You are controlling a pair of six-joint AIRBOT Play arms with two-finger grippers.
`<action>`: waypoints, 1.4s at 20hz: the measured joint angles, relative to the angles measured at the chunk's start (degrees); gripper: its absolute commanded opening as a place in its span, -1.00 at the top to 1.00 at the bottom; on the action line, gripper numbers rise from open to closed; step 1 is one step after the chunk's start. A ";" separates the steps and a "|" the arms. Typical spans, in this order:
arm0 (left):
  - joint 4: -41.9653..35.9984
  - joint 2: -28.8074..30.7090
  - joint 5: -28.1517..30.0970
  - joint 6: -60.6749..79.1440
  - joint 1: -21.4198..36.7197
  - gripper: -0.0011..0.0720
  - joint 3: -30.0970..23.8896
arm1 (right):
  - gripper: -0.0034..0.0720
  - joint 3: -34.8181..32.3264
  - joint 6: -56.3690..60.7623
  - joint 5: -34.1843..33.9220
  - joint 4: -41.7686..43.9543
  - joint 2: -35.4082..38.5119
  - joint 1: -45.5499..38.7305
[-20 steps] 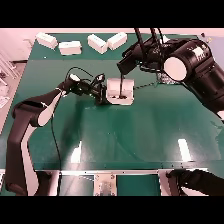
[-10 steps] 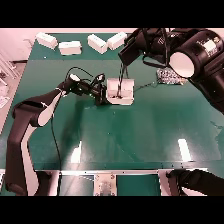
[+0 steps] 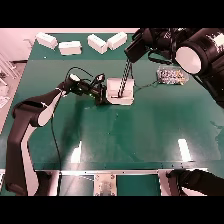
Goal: Fold the box and place the chain.
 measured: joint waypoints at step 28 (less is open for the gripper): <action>0.00 -0.02 0.00 0.02 0.00 -0.46 0.00 | 0.91 -7.52 -0.87 5.97 4.90 -5.14 0.02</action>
